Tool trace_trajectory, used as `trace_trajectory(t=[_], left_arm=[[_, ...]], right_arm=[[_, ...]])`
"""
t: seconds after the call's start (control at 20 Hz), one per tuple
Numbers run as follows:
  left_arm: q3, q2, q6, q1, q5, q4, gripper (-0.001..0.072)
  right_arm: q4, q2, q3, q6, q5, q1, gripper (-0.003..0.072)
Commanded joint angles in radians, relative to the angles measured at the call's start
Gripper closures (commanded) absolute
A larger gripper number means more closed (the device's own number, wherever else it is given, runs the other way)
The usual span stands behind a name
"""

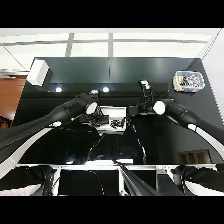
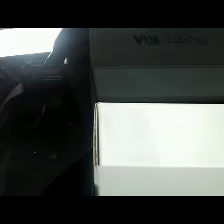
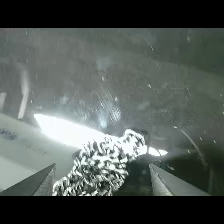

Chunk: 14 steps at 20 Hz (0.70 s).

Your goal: Fold the box and place the chain.

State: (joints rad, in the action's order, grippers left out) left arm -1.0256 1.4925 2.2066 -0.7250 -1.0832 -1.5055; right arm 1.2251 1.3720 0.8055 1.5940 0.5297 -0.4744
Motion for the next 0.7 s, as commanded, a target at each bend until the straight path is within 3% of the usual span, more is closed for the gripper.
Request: trace_trajectory(t=[0.0, 0.2, 0.3, 0.35, 0.4, 0.5, 0.55, 0.65], left_arm=[[0.0, 0.0, 0.0, 0.0, 0.0, 0.0, 0.0678], [0.0, 0.0, 0.0, 0.0, 0.0, 0.0, 0.0678], [0.0, 0.0, 0.0, 0.0, 0.0, 0.0, 0.0678], [0.0, 0.0, 0.0, 0.0, 0.0, 0.0, 0.0678], [0.0, 0.0, 0.0, 0.0, 0.0, 0.0, 0.0678], [0.0, 0.0, 0.0, 0.0, 0.0, 0.0, 0.0678], [0.0, 0.0, 0.0, 0.0, 0.0, 0.0, 0.0678], [0.0, 0.0, 0.0, 0.0, 0.0, 0.0, 0.0678]], right_arm=[[0.141, 0.04, 0.046, 0.158, 0.066, -0.039, -0.0026], [0.226, 0.053, 0.047, 0.164, 0.111, -0.075, -0.0015], [0.277, 0.053, 0.047, 0.18, 0.112, -0.099, 0.0093], [0.28, 0.053, 0.047, 0.18, 0.114, -0.104, 0.0095], [0.28, 0.053, 0.047, 0.18, 0.119, -0.106, 0.0213], [0.28, 0.053, 0.049, 0.18, 0.132, -0.106, 0.0269], [0.284, 0.053, 0.051, 0.179, 0.142, -0.105, 0.0399], [0.294, 0.05, 0.053, 0.179, 0.149, -0.105, 0.0587]])
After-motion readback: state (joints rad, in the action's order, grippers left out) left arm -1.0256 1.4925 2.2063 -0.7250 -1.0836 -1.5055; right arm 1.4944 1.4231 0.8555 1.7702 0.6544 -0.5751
